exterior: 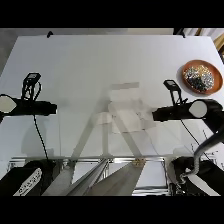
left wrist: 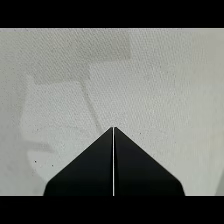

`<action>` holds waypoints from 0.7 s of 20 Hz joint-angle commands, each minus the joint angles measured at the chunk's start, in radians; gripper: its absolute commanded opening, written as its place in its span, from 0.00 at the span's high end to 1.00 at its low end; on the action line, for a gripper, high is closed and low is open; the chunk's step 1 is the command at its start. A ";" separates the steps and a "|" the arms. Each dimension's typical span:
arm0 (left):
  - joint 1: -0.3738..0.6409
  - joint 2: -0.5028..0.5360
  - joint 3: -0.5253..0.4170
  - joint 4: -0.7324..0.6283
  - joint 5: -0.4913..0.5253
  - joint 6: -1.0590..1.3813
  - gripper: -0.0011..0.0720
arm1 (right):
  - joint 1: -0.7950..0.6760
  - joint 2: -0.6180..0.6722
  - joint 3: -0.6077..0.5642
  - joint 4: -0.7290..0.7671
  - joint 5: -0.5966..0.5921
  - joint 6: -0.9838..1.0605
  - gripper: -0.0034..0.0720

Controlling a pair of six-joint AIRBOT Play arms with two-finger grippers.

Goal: Fold the box and place the chain.

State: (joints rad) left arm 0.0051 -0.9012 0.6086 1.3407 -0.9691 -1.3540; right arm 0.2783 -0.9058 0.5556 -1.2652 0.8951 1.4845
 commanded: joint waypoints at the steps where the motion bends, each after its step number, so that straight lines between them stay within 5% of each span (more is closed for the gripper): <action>1: 0.000 0.001 -0.001 -0.008 0.015 0.000 0.97 | 0.146 0.008 -0.016 -0.048 -0.129 0.168 0.94; 5: 0.000 0.000 -0.001 -0.030 0.055 0.004 0.96 | 0.151 0.008 -0.016 -0.040 -0.108 0.184 0.94; 7: 0.000 -0.003 -0.001 -0.070 0.055 0.047 0.66 | 0.151 0.008 -0.016 -0.040 -0.099 0.184 0.94; 8: 0.000 -0.012 -0.001 -0.119 0.045 0.080 0.61 | 0.151 0.008 -0.016 -0.040 -0.096 0.184 0.94; 14: -0.001 -0.174 0.001 -0.721 -0.067 0.665 0.58 | 0.151 0.008 -0.016 -0.029 -0.095 0.184 0.94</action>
State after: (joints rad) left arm 0.0051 -1.0016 0.6086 0.9291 -0.9848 -1.0042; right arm 0.4274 -0.8989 0.5400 -1.3029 0.7990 1.6650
